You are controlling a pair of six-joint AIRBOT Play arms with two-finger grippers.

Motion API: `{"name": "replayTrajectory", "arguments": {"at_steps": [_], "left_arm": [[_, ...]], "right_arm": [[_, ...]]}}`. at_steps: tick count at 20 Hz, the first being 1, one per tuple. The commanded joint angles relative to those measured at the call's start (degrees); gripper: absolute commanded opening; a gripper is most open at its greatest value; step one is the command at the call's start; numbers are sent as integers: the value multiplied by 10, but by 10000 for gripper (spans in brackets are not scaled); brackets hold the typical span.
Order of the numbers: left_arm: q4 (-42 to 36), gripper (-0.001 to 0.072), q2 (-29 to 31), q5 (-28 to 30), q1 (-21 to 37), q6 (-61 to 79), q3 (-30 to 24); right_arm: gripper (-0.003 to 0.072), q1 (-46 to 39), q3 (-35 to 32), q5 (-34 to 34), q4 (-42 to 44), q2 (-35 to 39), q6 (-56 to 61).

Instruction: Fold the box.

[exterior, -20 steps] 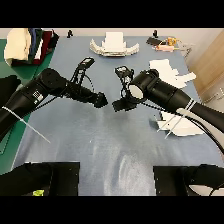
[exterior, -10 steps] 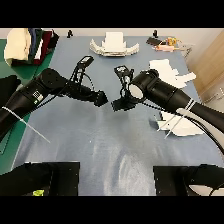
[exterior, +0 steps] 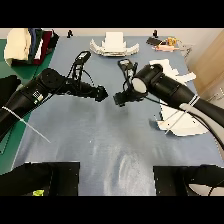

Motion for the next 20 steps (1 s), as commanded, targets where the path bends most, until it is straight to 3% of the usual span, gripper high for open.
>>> {"name": "replayTrajectory", "arguments": {"at_steps": [1,3,7,8,9,10,15,20], "left_arm": [[-1,693,0,6,0,-1,0],[-1,693,0,6,0,-13,0],[-1,690,0,0,0,-23,0],[-1,532,0,-3,0,-36,0],[-1,293,0,-6,0,-36,0],[-2,238,0,-6,0,-37,0],[-6,239,0,-10,0,-55,0],[-19,257,0,-26,0,-66,0]], "right_arm": [[495,-73,67,137,-90,0,-6],[495,-166,119,220,-120,0,-50],[495,-407,148,283,-98,-4,-130],[495,-464,148,289,-82,-10,-145],[495,-523,148,281,-53,-16,-146],[496,-579,148,264,-12,-24,-149],[495,-761,148,242,133,-99,-199],[495,-813,148,244,163,-172,-272]]}}
